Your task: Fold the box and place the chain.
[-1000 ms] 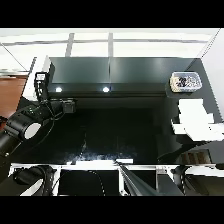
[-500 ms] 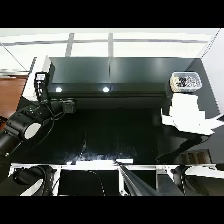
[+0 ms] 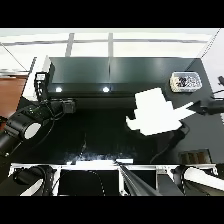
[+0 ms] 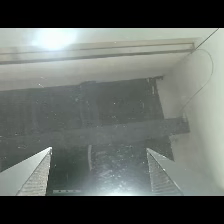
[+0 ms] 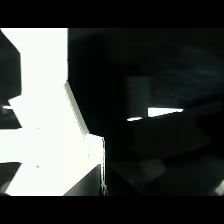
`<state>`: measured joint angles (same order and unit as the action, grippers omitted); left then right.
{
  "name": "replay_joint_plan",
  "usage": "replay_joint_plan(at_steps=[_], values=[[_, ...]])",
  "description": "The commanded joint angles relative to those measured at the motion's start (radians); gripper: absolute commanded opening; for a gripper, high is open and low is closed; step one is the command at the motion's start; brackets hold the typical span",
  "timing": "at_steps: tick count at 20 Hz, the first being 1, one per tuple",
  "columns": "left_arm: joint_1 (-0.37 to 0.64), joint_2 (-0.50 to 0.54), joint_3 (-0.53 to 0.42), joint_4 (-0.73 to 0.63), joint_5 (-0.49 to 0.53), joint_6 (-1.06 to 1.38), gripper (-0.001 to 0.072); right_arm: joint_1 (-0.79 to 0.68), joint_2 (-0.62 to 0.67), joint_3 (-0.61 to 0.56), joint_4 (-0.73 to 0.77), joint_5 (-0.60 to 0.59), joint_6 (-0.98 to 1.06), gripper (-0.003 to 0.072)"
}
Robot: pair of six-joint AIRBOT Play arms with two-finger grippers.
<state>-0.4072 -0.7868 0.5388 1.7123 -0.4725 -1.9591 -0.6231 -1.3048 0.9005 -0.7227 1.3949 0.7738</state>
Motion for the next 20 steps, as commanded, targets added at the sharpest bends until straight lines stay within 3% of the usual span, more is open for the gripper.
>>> replay_joint_plan(at_steps=[1,3,6,11,13,14,17,20], values=[[0.0,0.0,0.001,0.0,0.0,0.0,0.0705,0.138,0.166,-0.185,0.265,-0.089,-0.144,0.0019],[0.0,0.0,0.001,-0.013,0.0,0.0,0.0705,0.208,0.314,-0.332,0.418,-0.209,-0.235,0.0018],[0.0,-0.01,0.001,-0.094,0.013,0.0,0.0705,0.326,0.447,-0.492,0.481,-0.362,-0.258,0.0018],[0.0,-0.095,0.001,-0.362,0.034,0.008,0.0704,0.534,0.462,-0.603,0.524,-0.502,-0.256,0.0019],[0.0,-0.135,0.003,-0.509,0.034,0.133,0.0697,0.597,0.462,-0.605,0.524,-0.554,-0.239,0.0019],[0.006,-0.172,0.021,-0.605,-0.023,0.252,0.069,0.618,0.462,-0.605,0.523,-0.586,-0.22,0.0019],[0.07,-0.335,0.13,-0.914,-0.32,0.628,0.0692,0.63,0.462,-0.605,0.524,-0.621,-0.208,0.0019],[0.146,-0.487,0.187,-1.184,-0.448,0.911,0.0692,0.63,0.462,-0.605,0.524,-0.608,-0.208,0.0018]])
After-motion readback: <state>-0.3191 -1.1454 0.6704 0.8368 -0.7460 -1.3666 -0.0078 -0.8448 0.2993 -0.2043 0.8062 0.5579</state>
